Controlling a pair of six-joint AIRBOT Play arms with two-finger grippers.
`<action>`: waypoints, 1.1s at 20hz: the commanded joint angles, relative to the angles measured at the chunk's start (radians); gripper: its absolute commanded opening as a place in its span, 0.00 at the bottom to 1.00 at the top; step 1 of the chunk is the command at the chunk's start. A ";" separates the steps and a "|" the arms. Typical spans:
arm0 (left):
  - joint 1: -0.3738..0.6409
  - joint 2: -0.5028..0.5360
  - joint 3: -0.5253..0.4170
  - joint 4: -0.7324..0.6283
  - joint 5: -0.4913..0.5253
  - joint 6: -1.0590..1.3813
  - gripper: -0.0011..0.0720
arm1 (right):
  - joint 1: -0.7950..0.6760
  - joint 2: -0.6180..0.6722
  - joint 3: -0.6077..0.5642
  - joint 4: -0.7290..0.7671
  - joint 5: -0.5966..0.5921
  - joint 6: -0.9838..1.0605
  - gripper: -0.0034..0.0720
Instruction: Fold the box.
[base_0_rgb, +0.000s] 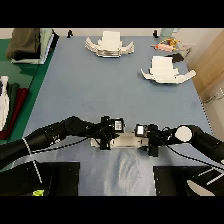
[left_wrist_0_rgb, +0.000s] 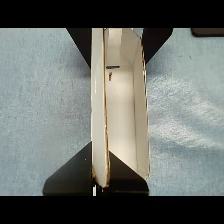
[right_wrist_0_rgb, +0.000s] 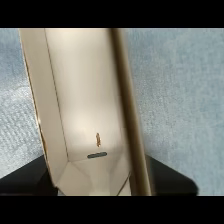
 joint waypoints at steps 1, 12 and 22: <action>0.000 0.000 0.000 -0.007 0.001 0.000 0.04 | -0.001 -0.001 0.001 0.000 0.000 0.001 0.64; 0.063 0.079 0.001 0.107 -0.088 -0.358 0.71 | -0.001 -0.001 0.001 0.000 0.000 0.001 0.64; 0.078 0.333 0.000 0.200 -0.491 -1.407 0.04 | -0.001 -0.001 0.001 0.000 0.000 0.001 0.64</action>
